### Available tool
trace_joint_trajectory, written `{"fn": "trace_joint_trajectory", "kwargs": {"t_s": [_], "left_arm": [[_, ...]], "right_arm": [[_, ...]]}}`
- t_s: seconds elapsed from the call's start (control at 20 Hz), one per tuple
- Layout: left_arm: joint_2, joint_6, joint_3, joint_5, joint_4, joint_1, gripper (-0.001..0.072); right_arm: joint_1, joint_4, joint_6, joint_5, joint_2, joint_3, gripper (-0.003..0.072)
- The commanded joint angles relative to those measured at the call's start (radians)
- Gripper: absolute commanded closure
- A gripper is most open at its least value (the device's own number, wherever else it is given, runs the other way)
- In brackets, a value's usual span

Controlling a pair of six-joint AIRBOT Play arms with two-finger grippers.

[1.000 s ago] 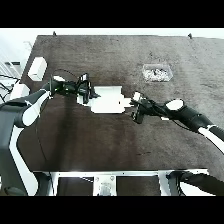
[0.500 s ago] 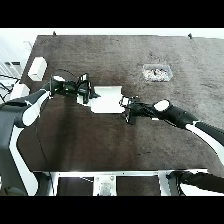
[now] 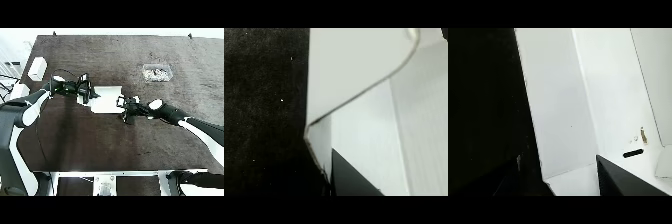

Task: Fold the box and place the chain.

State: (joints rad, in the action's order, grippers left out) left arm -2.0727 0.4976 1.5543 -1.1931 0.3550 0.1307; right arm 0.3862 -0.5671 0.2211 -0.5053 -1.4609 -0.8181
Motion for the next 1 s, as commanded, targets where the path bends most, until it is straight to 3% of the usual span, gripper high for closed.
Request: {"fn": "trace_joint_trajectory", "kwargs": {"t_s": [0.0, 0.65, 0.95], "left_arm": [[0.0, 0.0, 0.0, 0.0, 0.0, -0.001, 0.069], [0.0, 0.0, 0.0, 0.0, 0.0, -0.001, 0.069], [0.0, 0.0, 0.0, 0.0, 0.0, -0.001, 0.069]], "right_arm": [[-0.004, 0.009, 0.0, 0.027, -0.021, -0.039, 0.0128], [-0.069, 0.035, 0.024, 0.022, -0.022, -0.129, 0.0128], [-0.114, 0.035, 0.043, -0.084, -0.055, -0.174, 0.0128]]}}
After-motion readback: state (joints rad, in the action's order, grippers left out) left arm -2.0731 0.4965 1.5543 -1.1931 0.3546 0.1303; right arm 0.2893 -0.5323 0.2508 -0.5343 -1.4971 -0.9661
